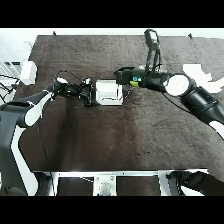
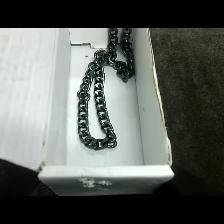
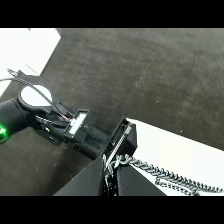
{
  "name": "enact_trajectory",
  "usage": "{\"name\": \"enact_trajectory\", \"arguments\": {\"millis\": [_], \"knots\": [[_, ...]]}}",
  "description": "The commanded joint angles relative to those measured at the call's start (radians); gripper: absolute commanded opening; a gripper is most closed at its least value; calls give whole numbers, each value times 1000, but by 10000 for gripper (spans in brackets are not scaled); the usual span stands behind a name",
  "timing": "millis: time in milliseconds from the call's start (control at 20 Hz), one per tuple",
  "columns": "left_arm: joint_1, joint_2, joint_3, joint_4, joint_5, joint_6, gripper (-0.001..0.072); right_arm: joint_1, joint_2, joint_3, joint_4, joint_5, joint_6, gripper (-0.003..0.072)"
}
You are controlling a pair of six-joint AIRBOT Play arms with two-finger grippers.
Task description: Fold the box and place the chain.
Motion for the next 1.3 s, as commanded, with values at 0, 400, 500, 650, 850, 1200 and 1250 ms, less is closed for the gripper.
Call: {"name": "enact_trajectory", "arguments": {"millis": [0, 400, 500, 650, 850, 1200, 1250], "knots": [[0, 0, 0, 0, 0, 0, 408, 39, -48, -27, 8, -111, 10, 3], [0, 0, 0, 0, 0, 0, 408, 61, -277, -26, 100, -321, 10, 3], [0, -1, 0, 0, 0, 0, 408, 61, -315, -26, 115, -359, 10, 3], [0, -1, 0, 0, 0, 0, 408, 61, -343, -26, 133, -363, 10, 4], [0, 0, 0, 0, 0, 0, 408, 61, -359, -26, 156, -362, 10, 207], [0, 0, 0, 0, 0, 0, 408, -31, -246, -34, 81, -257, -44, 318], [0, 0, 0, 0, 0, 0, 408, -79, -229, -43, 71, -249, -44, 321]]}}
